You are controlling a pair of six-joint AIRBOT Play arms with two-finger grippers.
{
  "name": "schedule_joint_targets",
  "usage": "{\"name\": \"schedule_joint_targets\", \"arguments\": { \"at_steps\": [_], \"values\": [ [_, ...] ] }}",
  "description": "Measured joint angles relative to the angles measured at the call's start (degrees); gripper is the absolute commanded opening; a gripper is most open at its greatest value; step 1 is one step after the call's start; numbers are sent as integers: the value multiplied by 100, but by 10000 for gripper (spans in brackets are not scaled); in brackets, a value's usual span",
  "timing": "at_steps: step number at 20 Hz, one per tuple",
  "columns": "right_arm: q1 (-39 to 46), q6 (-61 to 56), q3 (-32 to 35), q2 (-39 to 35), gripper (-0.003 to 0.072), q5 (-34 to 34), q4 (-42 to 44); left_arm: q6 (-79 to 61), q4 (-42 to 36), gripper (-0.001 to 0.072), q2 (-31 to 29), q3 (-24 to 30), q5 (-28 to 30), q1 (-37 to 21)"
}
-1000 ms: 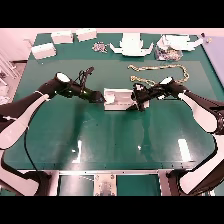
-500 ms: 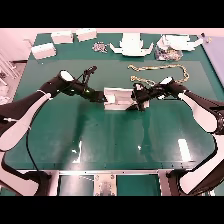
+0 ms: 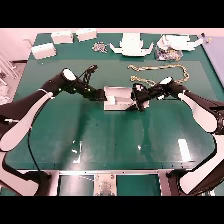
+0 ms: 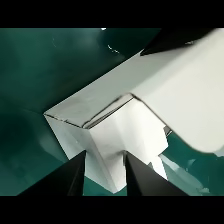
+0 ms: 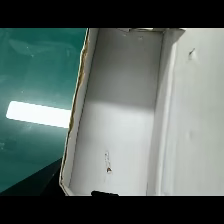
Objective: Fold the box and place the chain.
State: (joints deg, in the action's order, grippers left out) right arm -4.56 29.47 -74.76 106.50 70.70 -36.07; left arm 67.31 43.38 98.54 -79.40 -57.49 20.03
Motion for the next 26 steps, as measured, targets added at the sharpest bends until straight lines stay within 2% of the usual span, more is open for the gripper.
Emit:
{"name": "schedule_joint_targets", "arguments": {
  "at_steps": [9, 26],
  "values": [
    [7, -11, 0, -2, 497, 2, -17, 715, 588, 310, -13, -24, 304, 404],
    [-11, 0, 0, 2, 497, -42, 46, 1786, 1279, 310, -68, -2, 501, 472]
  ]
}}
